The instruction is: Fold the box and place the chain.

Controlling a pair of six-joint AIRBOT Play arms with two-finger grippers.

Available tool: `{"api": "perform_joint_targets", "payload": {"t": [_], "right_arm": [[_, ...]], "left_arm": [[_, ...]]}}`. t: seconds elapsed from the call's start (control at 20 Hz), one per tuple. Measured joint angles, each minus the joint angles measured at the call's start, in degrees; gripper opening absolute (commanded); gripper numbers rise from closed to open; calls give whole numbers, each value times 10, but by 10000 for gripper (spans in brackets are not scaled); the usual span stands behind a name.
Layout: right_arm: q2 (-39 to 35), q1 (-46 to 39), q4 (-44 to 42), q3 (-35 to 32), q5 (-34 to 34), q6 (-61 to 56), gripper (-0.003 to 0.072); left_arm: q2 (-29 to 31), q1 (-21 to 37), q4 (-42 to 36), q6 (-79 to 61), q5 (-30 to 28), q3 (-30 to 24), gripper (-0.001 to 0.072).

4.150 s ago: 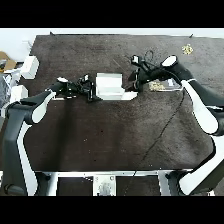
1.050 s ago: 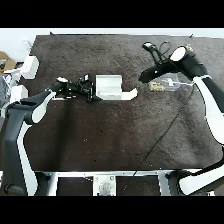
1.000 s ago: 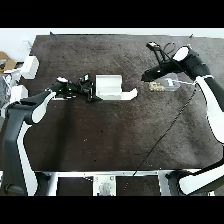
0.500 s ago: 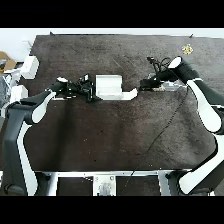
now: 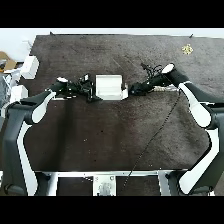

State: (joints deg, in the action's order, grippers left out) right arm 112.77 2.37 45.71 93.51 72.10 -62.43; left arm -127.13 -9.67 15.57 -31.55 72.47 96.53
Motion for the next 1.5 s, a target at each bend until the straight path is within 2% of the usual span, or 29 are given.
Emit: {"api": "perform_joint_targets", "payload": {"t": [0.1, 0.15, 0.25, 0.75, 1.1, 1.5], "right_arm": [[2, -3, -35, 0, 5, 12, 578], [2, -5, -50, 2, 5, 16, 554], [3, -4, -71, 2, 9, 21, 447], [3, 29, -101, 20, 19, 21, 436], [3, 73, -2, 69, 6, -57, 438], [3, 127, 109, 87, -39, -153, 437]], "left_arm": [[0, 0, 0, 0, 0, 0, 112], [0, 0, 0, 0, 0, 0, 112], [0, 0, 0, 0, 0, 0, 112], [0, 0, 0, 0, 0, 0, 112], [0, 0, 0, 0, 0, 0, 112], [0, 0, 0, 0, 0, 0, 112]]}}
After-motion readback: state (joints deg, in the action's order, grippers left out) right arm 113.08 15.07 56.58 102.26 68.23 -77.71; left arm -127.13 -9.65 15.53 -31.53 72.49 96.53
